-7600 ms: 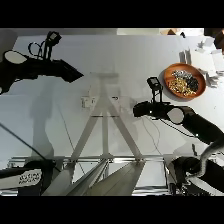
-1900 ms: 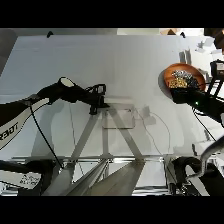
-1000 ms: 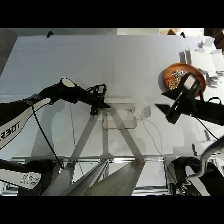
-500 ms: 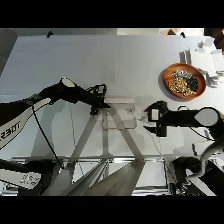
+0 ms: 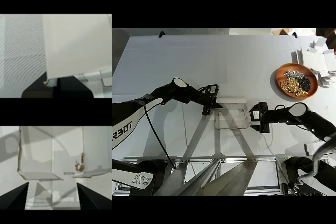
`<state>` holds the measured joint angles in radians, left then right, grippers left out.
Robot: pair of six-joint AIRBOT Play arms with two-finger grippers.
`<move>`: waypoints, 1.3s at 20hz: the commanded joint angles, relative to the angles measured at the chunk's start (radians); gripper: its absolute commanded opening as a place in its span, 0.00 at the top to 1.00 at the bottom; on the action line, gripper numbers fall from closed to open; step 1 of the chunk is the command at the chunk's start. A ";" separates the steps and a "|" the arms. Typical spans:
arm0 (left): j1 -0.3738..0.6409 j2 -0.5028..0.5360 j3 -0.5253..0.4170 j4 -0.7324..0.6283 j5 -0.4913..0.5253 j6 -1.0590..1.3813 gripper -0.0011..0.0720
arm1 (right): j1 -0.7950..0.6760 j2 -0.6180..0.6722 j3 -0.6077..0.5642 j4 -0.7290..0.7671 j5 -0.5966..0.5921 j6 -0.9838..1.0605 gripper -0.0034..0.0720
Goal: Fold the box and place the chain.
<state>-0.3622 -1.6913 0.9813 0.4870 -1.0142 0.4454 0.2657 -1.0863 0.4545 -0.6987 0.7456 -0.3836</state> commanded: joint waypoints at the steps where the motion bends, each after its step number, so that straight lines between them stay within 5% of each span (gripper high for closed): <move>1: -0.001 -0.001 0.000 0.000 0.000 0.000 0.97 | 0.001 -0.026 -0.003 -0.002 -0.056 -0.018 0.04; 9: -0.001 -0.001 0.000 0.000 0.000 0.000 0.97 | 0.001 -0.026 -0.098 0.271 0.018 -0.006 0.00; 12: -0.001 -0.001 0.000 0.000 0.000 0.000 0.97 | 0.001 -0.026 -0.098 0.413 -0.044 0.075 0.00; 17: -0.001 -0.001 0.000 0.000 0.000 0.000 0.97 | 0.001 -0.023 -0.098 0.384 -0.099 0.310 0.00; 26: -0.001 -0.001 0.000 0.000 0.000 0.000 0.97 | 0.000 -0.023 -0.024 0.252 -0.107 0.091 0.03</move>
<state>-0.3622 -1.6913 0.9817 0.4866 -1.0145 0.4454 0.2657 -1.1034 0.4046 -0.4110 0.6434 -0.1806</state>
